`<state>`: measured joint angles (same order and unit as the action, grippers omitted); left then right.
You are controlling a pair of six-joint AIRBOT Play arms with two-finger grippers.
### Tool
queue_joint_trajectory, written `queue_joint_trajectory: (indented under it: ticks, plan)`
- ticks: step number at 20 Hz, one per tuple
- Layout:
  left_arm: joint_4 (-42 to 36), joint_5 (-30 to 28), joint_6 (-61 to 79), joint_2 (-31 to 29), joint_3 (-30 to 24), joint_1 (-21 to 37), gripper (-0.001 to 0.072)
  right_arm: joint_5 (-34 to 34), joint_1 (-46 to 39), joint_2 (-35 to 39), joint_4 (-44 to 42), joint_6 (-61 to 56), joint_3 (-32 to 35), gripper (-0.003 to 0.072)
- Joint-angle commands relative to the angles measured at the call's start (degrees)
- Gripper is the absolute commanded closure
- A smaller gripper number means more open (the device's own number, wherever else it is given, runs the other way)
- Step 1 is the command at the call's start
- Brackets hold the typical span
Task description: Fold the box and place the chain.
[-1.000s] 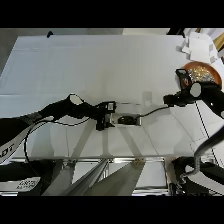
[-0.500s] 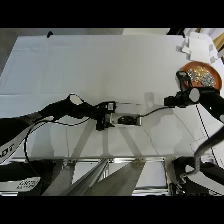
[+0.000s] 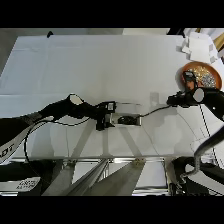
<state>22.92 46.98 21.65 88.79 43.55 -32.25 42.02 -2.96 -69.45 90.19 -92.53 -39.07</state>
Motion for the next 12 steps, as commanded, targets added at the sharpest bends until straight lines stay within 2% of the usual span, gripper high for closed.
queue_joint_trajectory:
  ticks: [1,8,9,10,12]
  plan:
    - [0.0,0.0,0.0,0.0,0.0,0.0,0.0362,-0.3,0.5,0.0,-0.4,0.2,0.2,0.0429]
    - [0.0,0.0,0.0,0.0,0.0,0.0,0.0362,-0.3,1.5,-2.1,-0.2,0.2,0.3,0.0468]
    - [0.0,0.0,0.0,0.0,0.0,0.0,0.0362,-0.3,1.5,-2.4,-0.2,0.2,0.5,0.0495]
    - [0.0,0.0,0.0,0.0,0.0,0.0,0.0362,-0.3,1.5,-2.5,0.0,0.2,0.7,0.0567]
    - [0.0,0.0,0.0,0.0,0.0,0.0,0.0362,-0.7,1.4,-2.5,0.2,0.2,0.7,0.0590]
